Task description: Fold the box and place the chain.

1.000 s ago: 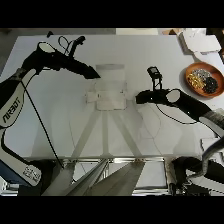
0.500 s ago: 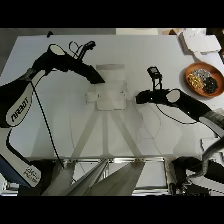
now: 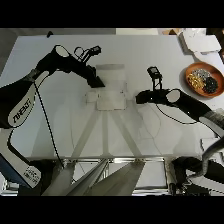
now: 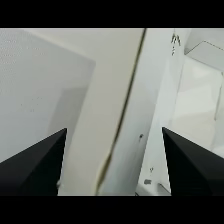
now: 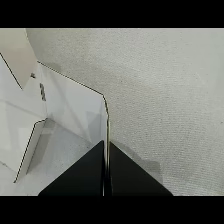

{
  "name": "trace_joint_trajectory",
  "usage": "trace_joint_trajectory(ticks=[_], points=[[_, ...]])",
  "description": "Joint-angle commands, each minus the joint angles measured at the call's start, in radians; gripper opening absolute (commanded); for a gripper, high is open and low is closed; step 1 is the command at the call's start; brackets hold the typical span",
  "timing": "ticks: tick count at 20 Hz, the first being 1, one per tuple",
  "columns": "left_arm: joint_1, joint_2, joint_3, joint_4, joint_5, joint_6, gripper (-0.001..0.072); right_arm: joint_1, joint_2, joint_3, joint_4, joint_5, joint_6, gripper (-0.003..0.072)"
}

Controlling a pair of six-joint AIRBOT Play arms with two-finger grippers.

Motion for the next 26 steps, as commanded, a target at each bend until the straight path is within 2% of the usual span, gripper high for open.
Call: trace_joint_trajectory(ticks=[1, 7, 8, 9, 12, 13, 26], points=[[-0.002, -0.003, 0.001, 0.021, 0.0, 0.011, 0.0633, 0.0, 0.001, 0.0, 0.0, 0.0, 0.0, 0.0012], [-0.008, -0.024, 0.001, -0.018, -0.008, 0.031, 0.0627, 0.0, 0.001, 0.0, 0.0, 0.0, 0.0, 0.0012], [-0.008, -0.027, 0.001, -0.018, -0.008, 0.031, 0.06, 0.0, 0.001, 0.0, 0.0, 0.0, 0.0, 0.0012], [-0.008, -0.03, 0.001, -0.018, -0.008, 0.032, 0.0507, 0.0, 0.001, 0.0, 0.0, 0.0, 0.0, 0.0012], [-0.008, -0.031, 0.001, -0.017, -0.043, 0.103, 0.0094, 0.0, 0.001, 0.0, 0.0, 0.0, 0.0, 0.0012], [-0.008, -0.031, 0.001, -0.017, -0.058, 0.132, 0.0011, 0.0, 0.001, 0.0, 0.0, 0.0, 0.0, 0.0012], [-0.008, -0.031, 0.001, -0.017, -0.068, 0.164, 0.0012, 0.0, 0.001, 0.0, 0.0, 0.0, 0.0, 0.0012]])
